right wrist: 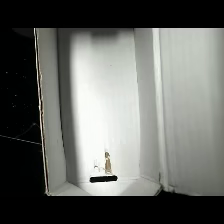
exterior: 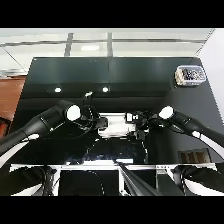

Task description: Fold the box and place the chain.

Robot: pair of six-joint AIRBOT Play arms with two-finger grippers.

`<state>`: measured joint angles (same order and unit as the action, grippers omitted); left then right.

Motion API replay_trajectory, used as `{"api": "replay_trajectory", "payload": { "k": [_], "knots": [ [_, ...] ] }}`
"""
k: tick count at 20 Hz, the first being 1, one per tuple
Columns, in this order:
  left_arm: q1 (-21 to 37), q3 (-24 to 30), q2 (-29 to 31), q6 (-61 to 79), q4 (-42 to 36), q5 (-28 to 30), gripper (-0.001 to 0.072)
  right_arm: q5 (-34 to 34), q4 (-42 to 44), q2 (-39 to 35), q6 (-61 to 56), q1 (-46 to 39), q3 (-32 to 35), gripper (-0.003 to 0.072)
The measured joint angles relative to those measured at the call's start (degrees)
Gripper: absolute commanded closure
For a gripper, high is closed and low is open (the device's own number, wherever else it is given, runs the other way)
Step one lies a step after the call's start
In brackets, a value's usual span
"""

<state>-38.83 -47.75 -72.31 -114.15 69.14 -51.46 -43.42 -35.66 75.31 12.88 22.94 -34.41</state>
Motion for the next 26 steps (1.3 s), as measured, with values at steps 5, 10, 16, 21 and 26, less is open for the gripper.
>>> {"api": "replay_trajectory", "payload": {
  "k": [5,10,16,21,26],
  "knots": [
    [-2.14,-0.28,-0.55,-6.93,7.15,-0.46,0.0215,0.00,0.00,0.00,0.00,0.00,0.00,0.0550],
    [-4.09,-4.72,-4.61,-10.62,11.26,-5.88,0.0215,0.00,0.00,0.00,0.02,0.00,0.00,0.0550],
    [-7.87,-9.40,-8.55,-19.78,16.68,-11.02,0.0215,0.00,0.00,0.00,0.02,0.00,0.00,0.0550],
    [-8.74,-11.69,-10.58,-24.24,18.18,-12.04,0.0215,0.00,-0.02,0.00,0.02,0.00,0.00,0.0550],
    [-8.92,-12.68,-11.72,-25.33,17.86,-12.13,0.0580,0.00,-0.02,0.00,0.02,0.00,0.00,0.0551]
  ]
}}
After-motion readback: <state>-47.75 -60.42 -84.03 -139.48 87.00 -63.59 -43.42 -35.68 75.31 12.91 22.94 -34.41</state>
